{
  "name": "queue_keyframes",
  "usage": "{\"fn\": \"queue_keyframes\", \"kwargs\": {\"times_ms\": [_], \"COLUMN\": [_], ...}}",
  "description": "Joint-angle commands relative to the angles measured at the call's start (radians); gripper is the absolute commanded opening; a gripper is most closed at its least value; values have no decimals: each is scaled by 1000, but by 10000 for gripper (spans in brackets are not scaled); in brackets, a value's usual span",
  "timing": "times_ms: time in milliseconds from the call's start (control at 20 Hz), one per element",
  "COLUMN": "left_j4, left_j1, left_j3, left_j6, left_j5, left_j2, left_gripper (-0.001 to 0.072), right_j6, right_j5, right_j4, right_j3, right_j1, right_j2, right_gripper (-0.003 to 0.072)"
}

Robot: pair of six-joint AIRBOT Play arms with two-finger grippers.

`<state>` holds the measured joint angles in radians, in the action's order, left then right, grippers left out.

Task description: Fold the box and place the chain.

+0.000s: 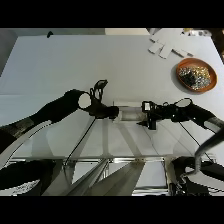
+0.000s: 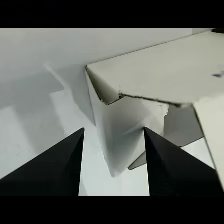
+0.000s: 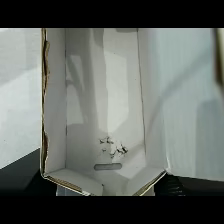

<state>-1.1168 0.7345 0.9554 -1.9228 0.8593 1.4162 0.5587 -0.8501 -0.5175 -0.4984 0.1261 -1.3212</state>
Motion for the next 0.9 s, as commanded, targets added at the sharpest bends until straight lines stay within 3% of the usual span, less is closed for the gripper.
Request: {"fn": "queue_keyframes", "kwargs": {"times_ms": [0, 100, 250, 400, 650, 850], "left_j4": [-99, -129, -187, -204, -217, -246], "left_j1": [21, 35, 56, 81, 126, 133], "left_j3": [50, 124, 253, 323, 333, 333], "left_j6": [-188, -230, -303, -384, -442, -488], "left_j5": [62, 87, 224, 321, 293, 278], "left_j2": [19, 49, 141, 226, 271, 270], "left_gripper": [414, 413, 413, 413, 411, 310], "right_j6": [0, 0, 0, 0, 0, 0], "right_j5": [1, 1, 1, 1, 1, 1], "right_j4": [-1, -1, -1, -1, -1, -1], "right_j3": [0, 0, 0, 0, 0, 0], "right_j1": [0, 0, 0, 0, 0, 0], "right_j2": [0, 0, 0, 0, 0, 0], "right_gripper": [549, 549, 549, 549, 549, 549]}}
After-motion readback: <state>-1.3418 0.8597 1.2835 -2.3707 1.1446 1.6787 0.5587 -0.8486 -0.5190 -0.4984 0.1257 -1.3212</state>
